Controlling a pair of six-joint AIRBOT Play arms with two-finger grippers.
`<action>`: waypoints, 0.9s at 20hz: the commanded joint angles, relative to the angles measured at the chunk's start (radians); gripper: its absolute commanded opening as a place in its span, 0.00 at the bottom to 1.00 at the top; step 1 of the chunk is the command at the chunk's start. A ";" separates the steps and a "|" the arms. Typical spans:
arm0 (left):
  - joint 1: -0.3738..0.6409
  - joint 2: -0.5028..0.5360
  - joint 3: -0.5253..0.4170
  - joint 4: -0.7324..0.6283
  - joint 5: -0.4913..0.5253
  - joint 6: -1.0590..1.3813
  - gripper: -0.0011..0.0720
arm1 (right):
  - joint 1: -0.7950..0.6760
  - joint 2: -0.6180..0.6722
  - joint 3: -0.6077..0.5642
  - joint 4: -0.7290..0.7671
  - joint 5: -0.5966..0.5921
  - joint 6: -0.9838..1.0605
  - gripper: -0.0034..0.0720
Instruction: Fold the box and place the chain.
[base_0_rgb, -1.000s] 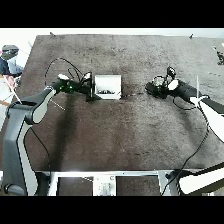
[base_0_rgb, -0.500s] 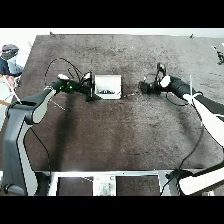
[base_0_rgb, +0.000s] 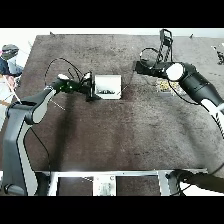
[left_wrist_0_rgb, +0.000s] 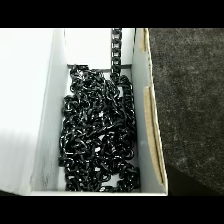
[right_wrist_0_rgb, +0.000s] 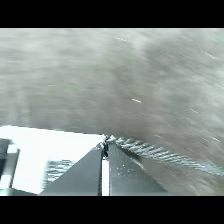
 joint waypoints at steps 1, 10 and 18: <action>0.000 0.000 0.000 0.000 0.000 0.000 0.26 | 0.074 0.076 0.001 0.000 -0.080 -0.021 0.06; 0.000 0.000 0.000 0.000 0.000 0.000 0.26 | 0.195 0.096 0.047 -0.001 -0.246 -0.050 0.06; 0.000 0.000 0.000 0.000 0.001 0.000 0.26 | 0.208 0.065 0.048 0.003 -0.282 -0.049 0.06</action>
